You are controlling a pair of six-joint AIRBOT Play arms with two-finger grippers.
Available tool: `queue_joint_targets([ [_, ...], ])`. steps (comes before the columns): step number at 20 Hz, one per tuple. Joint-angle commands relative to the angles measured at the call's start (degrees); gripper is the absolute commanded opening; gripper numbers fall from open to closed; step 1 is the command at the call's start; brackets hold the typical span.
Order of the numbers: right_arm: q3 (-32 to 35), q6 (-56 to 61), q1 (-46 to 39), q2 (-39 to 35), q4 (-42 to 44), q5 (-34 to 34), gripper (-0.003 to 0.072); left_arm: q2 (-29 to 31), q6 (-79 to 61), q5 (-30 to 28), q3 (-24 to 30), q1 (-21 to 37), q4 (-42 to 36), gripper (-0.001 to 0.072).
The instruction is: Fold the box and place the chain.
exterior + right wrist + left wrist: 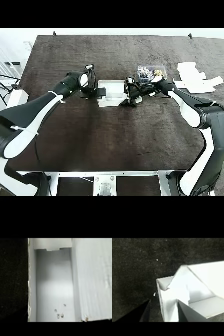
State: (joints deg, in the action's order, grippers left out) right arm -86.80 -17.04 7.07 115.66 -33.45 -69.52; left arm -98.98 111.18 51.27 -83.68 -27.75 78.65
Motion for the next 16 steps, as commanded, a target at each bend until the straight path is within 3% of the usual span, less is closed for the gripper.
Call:
queue_joint_targets([
  [1,0.0,0.0,0.0,0.0,0.0,0.0,0.0475,-0.1,0.9,-0.3,-0.1,-0.4,0.1,0.0366],
  [7,0.0,0.0,0.0,0.0,0.0,0.0,0.0475,-0.3,0.9,-0.3,-0.5,-0.4,0.0,0.0367],
  [12,0.0,0.0,0.0,0.0,0.0,0.0,0.0475,-7.0,0.9,10.2,-11.1,-0.4,0.5,0.0367],
  [16,0.0,0.0,0.0,0.0,0.0,0.0,0.0475,-7.4,1.6,10.1,-12.0,-0.4,1.8,0.0367],
])
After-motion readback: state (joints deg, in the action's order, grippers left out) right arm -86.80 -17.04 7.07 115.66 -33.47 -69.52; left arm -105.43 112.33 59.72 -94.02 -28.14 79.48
